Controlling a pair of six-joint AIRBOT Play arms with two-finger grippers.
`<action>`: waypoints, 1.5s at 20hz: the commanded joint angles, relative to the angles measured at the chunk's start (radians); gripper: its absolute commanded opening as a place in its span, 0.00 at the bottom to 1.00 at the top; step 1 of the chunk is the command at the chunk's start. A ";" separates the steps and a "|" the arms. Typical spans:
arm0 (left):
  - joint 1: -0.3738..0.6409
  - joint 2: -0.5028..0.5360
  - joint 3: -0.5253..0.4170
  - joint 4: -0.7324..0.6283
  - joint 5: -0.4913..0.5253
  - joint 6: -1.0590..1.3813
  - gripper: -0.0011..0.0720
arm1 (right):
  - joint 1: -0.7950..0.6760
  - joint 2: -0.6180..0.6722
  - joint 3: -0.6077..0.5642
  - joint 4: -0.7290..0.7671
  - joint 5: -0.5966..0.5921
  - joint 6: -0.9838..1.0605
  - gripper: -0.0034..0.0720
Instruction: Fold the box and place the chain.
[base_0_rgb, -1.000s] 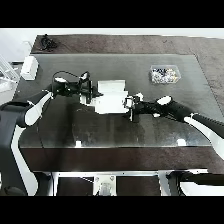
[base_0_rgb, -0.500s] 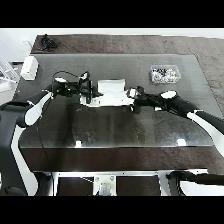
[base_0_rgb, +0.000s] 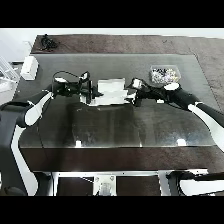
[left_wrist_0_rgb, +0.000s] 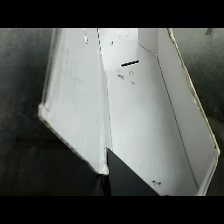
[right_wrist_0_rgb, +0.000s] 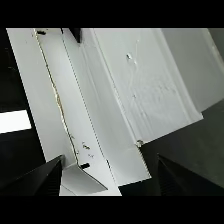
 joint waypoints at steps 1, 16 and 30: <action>0.000 0.000 0.001 0.000 -0.001 0.000 0.04 | -0.043 -0.070 0.096 -0.072 0.175 0.096 0.93; 0.000 0.001 0.001 0.000 -0.001 0.000 0.04 | -0.045 -0.290 0.346 -0.174 0.392 0.150 0.93; 0.000 0.001 0.001 0.000 -0.001 0.000 0.04 | -0.035 -0.405 0.415 -0.118 0.506 0.089 0.93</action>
